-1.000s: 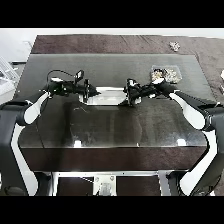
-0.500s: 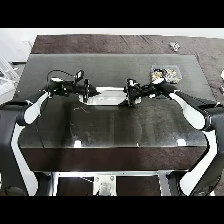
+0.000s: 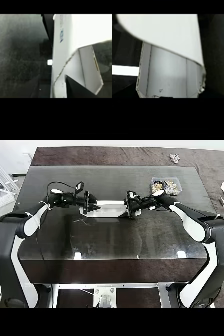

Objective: Fold the box and place the chain.

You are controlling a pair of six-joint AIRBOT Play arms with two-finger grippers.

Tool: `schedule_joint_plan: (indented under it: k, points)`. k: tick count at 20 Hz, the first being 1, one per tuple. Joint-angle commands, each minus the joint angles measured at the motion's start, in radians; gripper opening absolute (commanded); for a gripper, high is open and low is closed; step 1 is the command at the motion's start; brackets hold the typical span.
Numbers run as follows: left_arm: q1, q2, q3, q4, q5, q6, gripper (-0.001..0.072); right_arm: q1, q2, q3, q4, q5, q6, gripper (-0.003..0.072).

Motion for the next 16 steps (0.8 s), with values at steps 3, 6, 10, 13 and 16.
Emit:
schedule_joint_plan:
  k: [3,6,10,13,16]
  points:
    - [0.002,0.021,0.001,-0.006,-0.026,0.000,0.0356,0.000,0.000,0.000,0.001,0.000,0.001,0.0591]
    - [0.031,0.051,0.011,-0.010,-0.074,-0.008,0.0356,0.000,0.000,0.000,0.001,0.000,0.001,0.0591]
    - [0.105,0.100,0.016,-0.037,-0.191,-0.029,0.0355,0.000,0.000,0.000,0.001,0.000,0.000,0.0591]
    - [0.154,0.148,0.015,-0.064,-0.285,-0.012,0.0020,0.000,0.000,0.000,0.001,0.000,0.000,0.0590]
    - [0.162,0.213,0.014,-0.057,-0.309,-0.019,0.0016,0.000,0.000,0.000,0.001,0.000,0.001,0.0590]
